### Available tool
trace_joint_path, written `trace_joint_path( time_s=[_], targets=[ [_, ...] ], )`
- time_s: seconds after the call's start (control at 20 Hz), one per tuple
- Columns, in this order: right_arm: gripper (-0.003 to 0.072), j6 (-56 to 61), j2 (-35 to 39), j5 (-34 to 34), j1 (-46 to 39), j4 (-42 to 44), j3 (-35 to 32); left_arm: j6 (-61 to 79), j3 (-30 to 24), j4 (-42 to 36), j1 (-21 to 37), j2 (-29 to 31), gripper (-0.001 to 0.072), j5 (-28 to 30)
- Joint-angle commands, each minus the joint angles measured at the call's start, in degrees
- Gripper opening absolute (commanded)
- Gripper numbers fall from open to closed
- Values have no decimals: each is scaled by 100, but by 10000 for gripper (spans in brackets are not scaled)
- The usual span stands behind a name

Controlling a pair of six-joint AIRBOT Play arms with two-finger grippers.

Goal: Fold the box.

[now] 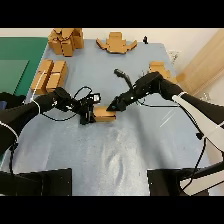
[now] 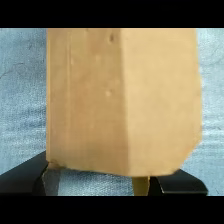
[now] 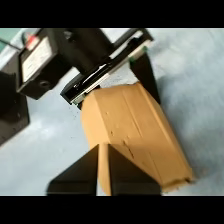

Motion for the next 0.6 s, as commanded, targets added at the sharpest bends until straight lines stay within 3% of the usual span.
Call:
trace_joint_path(
  time_s=[0.0,0.1,0.55],
  targets=[
    [211,-925,107,1180,417,-352,-151,-4,4,0,2,0,166,-24],
    [256,-1362,111,1423,564,-566,-120,-4,2,2,2,0,167,-26],
    [257,-1567,293,1150,678,-1622,-116,-4,2,0,2,0,167,-20]
  ],
)
